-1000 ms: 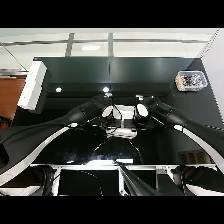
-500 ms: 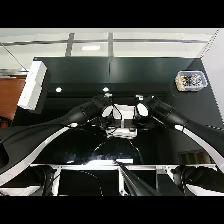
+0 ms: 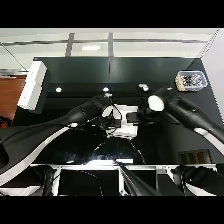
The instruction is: Fold the box and place the chain.
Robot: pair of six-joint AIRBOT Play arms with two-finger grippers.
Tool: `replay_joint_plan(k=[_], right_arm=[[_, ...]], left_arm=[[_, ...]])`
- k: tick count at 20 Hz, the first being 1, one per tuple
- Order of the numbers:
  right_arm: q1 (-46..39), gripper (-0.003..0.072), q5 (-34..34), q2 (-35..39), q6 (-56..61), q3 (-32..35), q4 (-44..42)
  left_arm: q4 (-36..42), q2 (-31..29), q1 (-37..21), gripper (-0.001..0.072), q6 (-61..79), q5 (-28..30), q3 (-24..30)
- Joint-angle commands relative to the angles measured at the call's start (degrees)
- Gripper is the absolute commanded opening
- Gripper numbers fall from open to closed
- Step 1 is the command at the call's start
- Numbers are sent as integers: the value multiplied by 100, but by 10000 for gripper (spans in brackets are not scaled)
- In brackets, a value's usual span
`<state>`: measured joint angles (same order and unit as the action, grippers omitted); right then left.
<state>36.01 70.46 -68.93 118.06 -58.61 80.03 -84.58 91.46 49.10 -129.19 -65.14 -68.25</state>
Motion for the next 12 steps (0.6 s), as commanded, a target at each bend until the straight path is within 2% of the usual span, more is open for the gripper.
replay_joint_plan(k=[1,4,5,6,9,11,12], right_arm=[[-273,365,59,994,-350,-48,778],[-743,364,448,1550,-343,-42,3501],[-984,364,468,1547,-343,-31,4111],[-1346,364,166,1543,-337,68,4498],[-2769,364,-1637,1429,503,638,4496],[-3633,380,-2323,1014,1449,758,4131],[-4009,556,-2586,726,1620,723,3751]], left_arm=[[0,-2,-4,26,-4,-9,2],[-2,-2,-4,26,-4,-9,2],[-4,-2,-4,26,-4,-9,2],[-2,-2,-4,25,-4,-9,2],[-4,-2,-4,26,-4,-7,2],[-28,-2,-4,26,-4,-7,2],[-28,-2,-4,26,-4,-7,2]])
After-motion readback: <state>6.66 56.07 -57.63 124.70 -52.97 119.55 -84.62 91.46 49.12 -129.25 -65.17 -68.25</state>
